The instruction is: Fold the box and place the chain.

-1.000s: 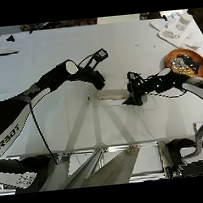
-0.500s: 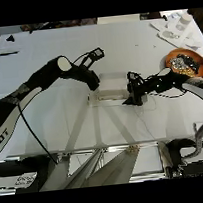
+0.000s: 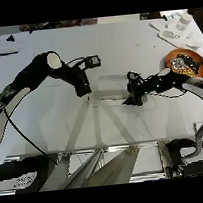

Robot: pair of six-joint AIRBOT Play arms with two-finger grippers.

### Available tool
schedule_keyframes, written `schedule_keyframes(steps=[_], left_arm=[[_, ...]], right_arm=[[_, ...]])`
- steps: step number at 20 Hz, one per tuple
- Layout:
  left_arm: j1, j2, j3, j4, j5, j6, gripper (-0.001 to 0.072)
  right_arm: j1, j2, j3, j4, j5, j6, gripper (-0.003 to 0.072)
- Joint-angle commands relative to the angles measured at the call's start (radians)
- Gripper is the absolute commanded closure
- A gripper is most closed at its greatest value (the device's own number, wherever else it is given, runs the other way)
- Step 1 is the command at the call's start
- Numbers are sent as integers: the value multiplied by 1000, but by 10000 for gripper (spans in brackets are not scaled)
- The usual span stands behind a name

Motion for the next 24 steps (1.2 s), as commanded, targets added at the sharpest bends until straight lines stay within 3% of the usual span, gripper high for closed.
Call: schedule_keyframes(steps=[1, 4, 10, 14, 19, 24], left_arm=[[-18, 3, -35, -40, -25, 185, 190], [-18, 3, -110, -118, -18, 306, 33], [-22, 3, -196, -199, 37, 339, 17], [-22, 2, -200, -257, 41, 367, 24], [-23, 0, -203, -256, 55, 368, 220], [-22, -9, -203, -195, 92, 367, 219]], right_arm=[[0, 0, 0, 0, 0, 0, 365], [0, 0, 0, 0, 0, 0, 365], [0, 0, 0, 0, 0, 0, 365], [0, 0, 0, 0, 0, 0, 365], [0, 0, 0, 0, 0, 0, 365], [0, 0, 0, 0, 0, 0, 365]])
